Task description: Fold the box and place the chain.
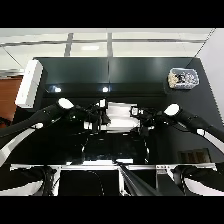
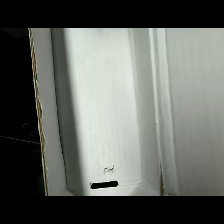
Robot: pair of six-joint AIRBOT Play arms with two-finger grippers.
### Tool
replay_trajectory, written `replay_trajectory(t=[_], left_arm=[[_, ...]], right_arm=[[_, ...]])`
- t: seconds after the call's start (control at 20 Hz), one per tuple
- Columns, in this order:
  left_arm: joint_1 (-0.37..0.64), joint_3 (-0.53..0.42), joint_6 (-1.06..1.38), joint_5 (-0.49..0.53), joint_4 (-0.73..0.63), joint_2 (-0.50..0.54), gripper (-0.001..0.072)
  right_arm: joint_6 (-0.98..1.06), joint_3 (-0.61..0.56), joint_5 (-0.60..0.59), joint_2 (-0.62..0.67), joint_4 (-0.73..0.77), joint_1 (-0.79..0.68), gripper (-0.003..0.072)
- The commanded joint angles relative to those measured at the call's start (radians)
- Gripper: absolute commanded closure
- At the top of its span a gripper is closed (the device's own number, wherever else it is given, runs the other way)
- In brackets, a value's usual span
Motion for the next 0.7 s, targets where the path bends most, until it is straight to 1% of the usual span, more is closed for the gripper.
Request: replay_trajectory(t=[0.0, 0.05, 0.1, 0.15, 0.2, 0.25, 0.3, 0.35, 0.4, 0.45, 0.55, 0.65], left_arm=[[-0.005, 0.0, -0.004, -0.019, 0.026, 0.0, 0.0448], [-0.012, 0.0, -0.02, -0.016, 0.028, 0.0, 0.0374], [-0.013, 0.001, -0.021, -0.023, 0.041, 0.0, 0.0536], [-0.013, 0.001, -0.021, -0.033, 0.054, 0.0, 0.0551], [-0.013, 0.0, -0.036, -0.034, 0.054, 0.0, 0.0381], [-0.012, 0.0, -0.047, -0.035, 0.055, 0.001, 0.0383], [-0.01, 0.001, -0.048, -0.035, 0.064, 0.005, 0.0419], [-0.009, 0.002, -0.064, -0.034, 0.082, 0.014, 0.0421], [-0.002, 0.002, -0.109, -0.035, 0.114, 0.03, 0.0526], [0.009, 0.002, -0.174, -0.04, 0.171, 0.054, 0.0679], [0.044, 0.005, -0.445, -0.047, 0.325, 0.123, 0.0683], [0.101, 0.005, -0.714, -0.058, 0.483, 0.211, 0.0684]], right_arm=[[0.0, 0.0, 0.0, -0.001, 0.0, 0.001, 0.0479], [0.0, 0.0, 0.0, -0.001, 0.0, 0.001, 0.0479], [0.0, 0.0, 0.0, -0.001, 0.0, 0.001, 0.0479], [0.0, 0.0, 0.0, -0.001, 0.0, 0.001, 0.0479], [0.0, 0.0, 0.0, -0.001, 0.0, 0.001, 0.0479], [0.0, 0.0, 0.0, -0.001, 0.0, 0.001, 0.0479], [0.0, 0.0, 0.0, -0.001, 0.0, 0.001, 0.0479], [0.0, 0.0, 0.0, -0.001, 0.0, 0.001, 0.0479], [0.0, 0.0, 0.0, -0.001, 0.0, 0.001, 0.0479], [0.0, 0.0, 0.0, -0.001, 0.0, 0.001, 0.0479], [0.0, 0.0, 0.0, -0.001, 0.0, 0.001, 0.0479], [0.0, 0.0, 0.0, -0.001, 0.0, 0.001, 0.0479]])
